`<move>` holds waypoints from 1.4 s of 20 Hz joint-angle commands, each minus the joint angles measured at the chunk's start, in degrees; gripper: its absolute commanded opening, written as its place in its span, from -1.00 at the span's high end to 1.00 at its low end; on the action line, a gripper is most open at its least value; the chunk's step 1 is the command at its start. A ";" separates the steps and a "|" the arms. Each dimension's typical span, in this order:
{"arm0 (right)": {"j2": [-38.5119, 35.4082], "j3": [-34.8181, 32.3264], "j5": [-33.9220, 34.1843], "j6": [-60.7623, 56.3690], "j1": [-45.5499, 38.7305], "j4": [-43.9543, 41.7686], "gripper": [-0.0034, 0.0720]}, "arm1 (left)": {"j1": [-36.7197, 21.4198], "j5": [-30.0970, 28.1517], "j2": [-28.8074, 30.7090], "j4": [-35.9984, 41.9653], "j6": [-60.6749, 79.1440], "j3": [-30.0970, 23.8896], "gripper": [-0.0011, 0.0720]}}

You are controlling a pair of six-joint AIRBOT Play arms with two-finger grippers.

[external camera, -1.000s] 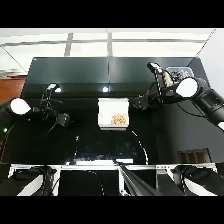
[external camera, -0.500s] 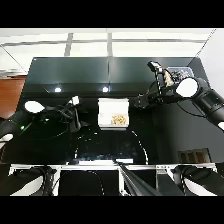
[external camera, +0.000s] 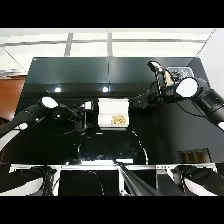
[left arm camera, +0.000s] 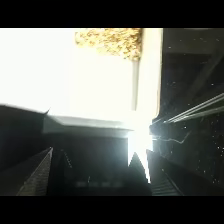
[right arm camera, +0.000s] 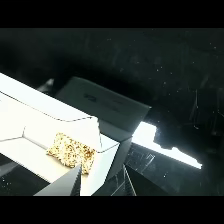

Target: Fold the box and place the chain.

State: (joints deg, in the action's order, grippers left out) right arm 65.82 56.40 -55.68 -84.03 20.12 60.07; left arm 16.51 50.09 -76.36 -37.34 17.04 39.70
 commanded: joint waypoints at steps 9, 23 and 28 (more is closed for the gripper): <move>0.02 0.00 0.57 0.00 0.00 -1.51 0.10 | 3.56 -3.61 -1.11 -0.50 -5.29 1.01 -0.98; 0.04 0.00 1.03 0.02 0.00 -1.40 0.10 | 8.31 -4.96 -3.34 1.77 -1.81 1.31 -0.26; 0.11 0.00 11.41 -0.07 -0.33 -1.03 -0.91 | 8.24 -5.09 -3.34 1.79 -1.84 1.42 0.02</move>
State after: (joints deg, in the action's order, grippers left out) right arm 65.84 56.38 -51.09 -84.01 20.05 58.85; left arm 24.60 45.23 -79.59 -35.27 14.90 41.06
